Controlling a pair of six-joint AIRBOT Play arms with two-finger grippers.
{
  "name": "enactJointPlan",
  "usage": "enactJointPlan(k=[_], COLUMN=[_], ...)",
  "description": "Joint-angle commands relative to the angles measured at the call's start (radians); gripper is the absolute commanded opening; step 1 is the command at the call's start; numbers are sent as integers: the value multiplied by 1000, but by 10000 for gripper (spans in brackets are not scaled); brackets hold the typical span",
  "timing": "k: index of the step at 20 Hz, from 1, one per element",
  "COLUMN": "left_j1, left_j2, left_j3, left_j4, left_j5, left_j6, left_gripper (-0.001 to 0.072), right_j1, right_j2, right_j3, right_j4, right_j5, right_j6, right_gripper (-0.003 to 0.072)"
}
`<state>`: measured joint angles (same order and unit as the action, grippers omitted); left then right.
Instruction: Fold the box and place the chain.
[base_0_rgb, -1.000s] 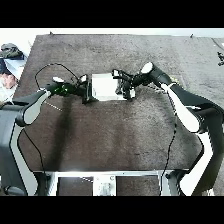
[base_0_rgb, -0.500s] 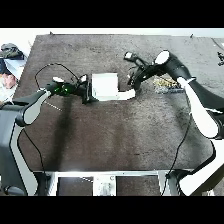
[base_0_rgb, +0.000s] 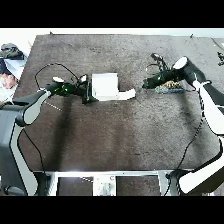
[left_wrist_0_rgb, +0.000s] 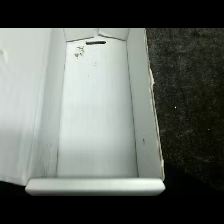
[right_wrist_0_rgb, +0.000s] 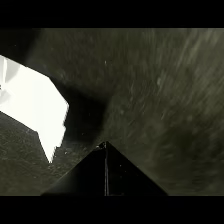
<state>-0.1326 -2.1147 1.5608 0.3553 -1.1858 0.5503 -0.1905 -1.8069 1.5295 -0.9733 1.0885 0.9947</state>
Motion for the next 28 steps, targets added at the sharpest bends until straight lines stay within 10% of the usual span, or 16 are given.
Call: enactJointPlan(k=[1,10,20,22,28], left_j1=[0,0,0,0,0], left_j2=[0,0,0,0,0], left_j3=[1,1,0,1,1], left_j4=[0,0,0,0,0], left_j5=[0,0,0,0,0], left_j6=[0,0,0,0,0], left_gripper=[276,276,276,276,276], right_j1=[-6,123,131,132,184], right_j2=[1,1,5,5,4], right_j3=[-124,-223,-76,-69,-69], right_j4=[172,361,379,377,364], right_j5=[-68,-146,-63,-59,-61], right_j6=[-42,-172,-147,-124,-122], right_gripper=[5,94,137,497,505])
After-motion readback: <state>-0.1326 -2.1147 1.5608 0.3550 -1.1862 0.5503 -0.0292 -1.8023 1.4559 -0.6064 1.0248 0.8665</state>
